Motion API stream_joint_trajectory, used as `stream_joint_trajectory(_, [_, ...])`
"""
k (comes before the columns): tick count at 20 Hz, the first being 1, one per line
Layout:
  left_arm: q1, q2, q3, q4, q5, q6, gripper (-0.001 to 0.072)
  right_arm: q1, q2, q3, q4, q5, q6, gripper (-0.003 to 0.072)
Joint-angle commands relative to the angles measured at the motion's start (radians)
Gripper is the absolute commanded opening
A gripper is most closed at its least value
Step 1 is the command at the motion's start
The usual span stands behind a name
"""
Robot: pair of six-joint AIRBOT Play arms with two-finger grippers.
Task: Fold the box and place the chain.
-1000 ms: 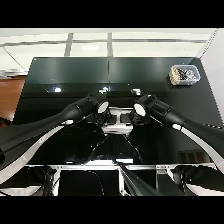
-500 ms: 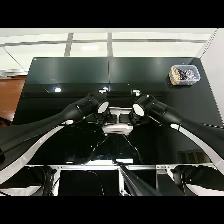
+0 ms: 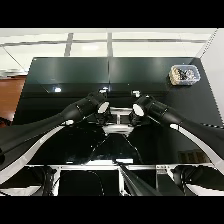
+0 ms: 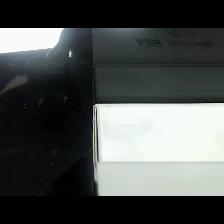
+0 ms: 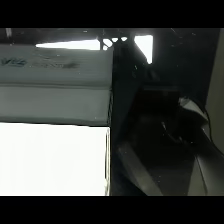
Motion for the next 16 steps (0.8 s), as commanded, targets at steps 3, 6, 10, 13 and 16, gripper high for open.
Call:
stream_joint_trajectory(3, [0.000,0.000,0.001,0.004,-0.006,0.001,0.0026,0.001,0.000,0.000,-0.004,0.011,-0.016,0.0026])
stream_joint_trajectory(6, [0.000,0.000,0.001,0.004,-0.006,0.001,0.0026,0.000,0.001,0.000,-0.005,0.013,-0.016,0.0358])
stream_joint_trajectory(10, [0.000,0.000,0.001,0.004,-0.007,0.001,0.0026,-0.001,0.049,0.014,-0.007,0.055,-0.126,0.0375])
stream_joint_trajectory(13, [0.000,0.000,0.001,0.004,-0.007,0.001,0.0026,0.000,0.197,0.015,-0.035,0.124,-0.219,0.0375])
stream_joint_trajectory(16, [0.000,0.000,0.001,0.004,-0.006,0.001,0.0026,0.000,0.386,0.014,-0.248,0.178,-0.218,0.0375])
